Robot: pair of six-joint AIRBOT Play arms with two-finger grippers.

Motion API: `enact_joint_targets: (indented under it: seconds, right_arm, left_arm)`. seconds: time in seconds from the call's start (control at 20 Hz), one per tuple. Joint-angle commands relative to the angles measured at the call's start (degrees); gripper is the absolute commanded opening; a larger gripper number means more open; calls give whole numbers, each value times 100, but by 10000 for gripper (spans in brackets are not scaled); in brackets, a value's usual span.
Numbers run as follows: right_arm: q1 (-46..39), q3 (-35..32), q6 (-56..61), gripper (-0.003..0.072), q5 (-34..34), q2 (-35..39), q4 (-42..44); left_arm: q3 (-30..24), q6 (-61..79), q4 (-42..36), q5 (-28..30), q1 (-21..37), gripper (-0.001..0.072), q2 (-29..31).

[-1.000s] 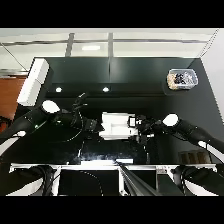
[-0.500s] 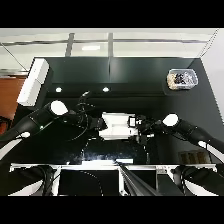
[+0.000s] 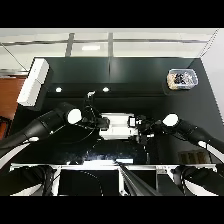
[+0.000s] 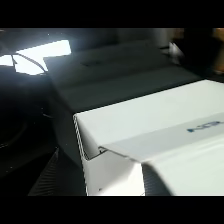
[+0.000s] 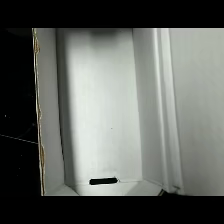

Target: Fold the box and place the chain.

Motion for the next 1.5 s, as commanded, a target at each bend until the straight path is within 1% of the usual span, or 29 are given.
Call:
enact_joint_targets:
  seconds: [0.0, 0.05, 0.25, 0.4, 0.45, 0.5, 0.55, 0.65, 0.8, 0.85, 0.9, 0.95, 1.0, 1.15, 1.2, 1.25, 1.45]
  right_arm:
    - [2, 0, -2, 468, 2, 2, -2]
    - [2, 0, 0, 468, 2, 2, -2]
    - [2, 0, 0, 468, 2, 2, -2]
    - [2, 0, 0, 468, 2, 2, -2]
    - [2, 0, -2, 468, 4, 2, -2]
    - [2, 0, -2, 469, 4, 2, -2]
    - [2, 0, -2, 468, 4, 2, -2]
    - [2, 0, -2, 469, 4, 2, -2]
    - [2, 0, -2, 468, 4, 2, -2]
    - [2, 0, -2, 469, 4, 2, -2]
    - [2, 0, -2, 468, 4, 2, -2]
    - [2, 0, -2, 468, 4, 2, -2]
    - [2, 0, -2, 468, 4, 2, -2]
    - [2, 0, -2, 468, 4, 2, -2]
    - [2, 0, -2, 469, 4, 2, -2]
    - [2, 0, -2, 468, 4, 2, -2]
    - [2, 0, -2, 468, 2, 2, -2]
  left_arm:
    - [219, -863, 772, -116, -302, 574, -125]
    - [273, -911, 841, -184, -358, 574, -177]
    - [601, -920, 970, -809, -568, 574, -573]
    - [852, -1137, 1309, -1019, -651, 574, -824]
    - [946, -1172, 1322, -1071, -649, 563, -901]
    - [1036, -1172, 1333, -1150, -651, 507, -990]
    - [1115, -1174, 1314, -1237, -656, 488, -1082]
    - [1279, -1189, 1298, -1467, -715, 487, -1246]
    - [1412, -1270, 1290, -1617, -800, 479, -1408]
    - [1410, -1403, 1290, -1628, -822, 460, -1432]
    - [1412, -1495, 1292, -1620, -839, 369, -1436]
    - [1412, -1493, 1294, -1593, -844, 344, -1434]
    - [1412, -1495, 1294, -1596, -841, 340, -1434]
    - [1412, -1497, 1287, -1600, -844, 247, -1434]
    - [1412, -1491, 1294, -1600, -844, 88, -1434]
    - [1412, -1491, 1294, -1598, -844, 64, -1434]
    - [1412, -1491, 1290, -1617, -846, 60, -1434]
